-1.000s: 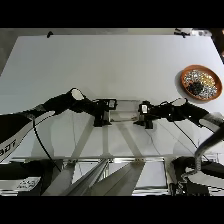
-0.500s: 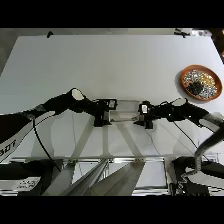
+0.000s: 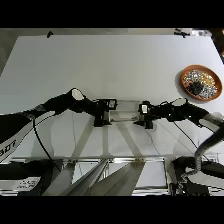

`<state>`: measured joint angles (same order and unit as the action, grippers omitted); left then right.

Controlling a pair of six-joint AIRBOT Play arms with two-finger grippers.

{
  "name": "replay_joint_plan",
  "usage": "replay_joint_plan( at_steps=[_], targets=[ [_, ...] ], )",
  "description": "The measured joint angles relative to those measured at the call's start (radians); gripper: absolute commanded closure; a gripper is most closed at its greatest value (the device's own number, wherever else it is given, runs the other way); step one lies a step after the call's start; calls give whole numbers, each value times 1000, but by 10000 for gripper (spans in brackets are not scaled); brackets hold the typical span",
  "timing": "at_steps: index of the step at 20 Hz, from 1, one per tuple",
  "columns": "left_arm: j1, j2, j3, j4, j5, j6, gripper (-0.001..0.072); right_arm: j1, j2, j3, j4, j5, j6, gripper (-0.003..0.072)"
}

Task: Fold the box and place the chain.

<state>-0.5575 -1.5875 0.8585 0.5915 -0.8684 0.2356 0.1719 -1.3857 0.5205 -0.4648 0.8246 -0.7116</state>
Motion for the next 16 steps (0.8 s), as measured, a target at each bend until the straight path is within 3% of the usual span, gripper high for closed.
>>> replay_joint_plan(
  at_steps=[1,3,4,9,16],
  targets=[
    [0,0,0,0,0,0,455,0,0,0,0,2,0,210],
    [0,0,0,0,0,0,455,0,6,0,-2,0,12,4],
    [0,0,0,-2,3,-2,455,0,13,-1,-5,-3,29,-29],
    [0,0,0,-2,3,-2,455,-20,53,-1,-65,-20,146,-30],
    [-3,-5,0,-19,30,1,455,-121,179,-1,-295,-10,414,-27]
  ],
)
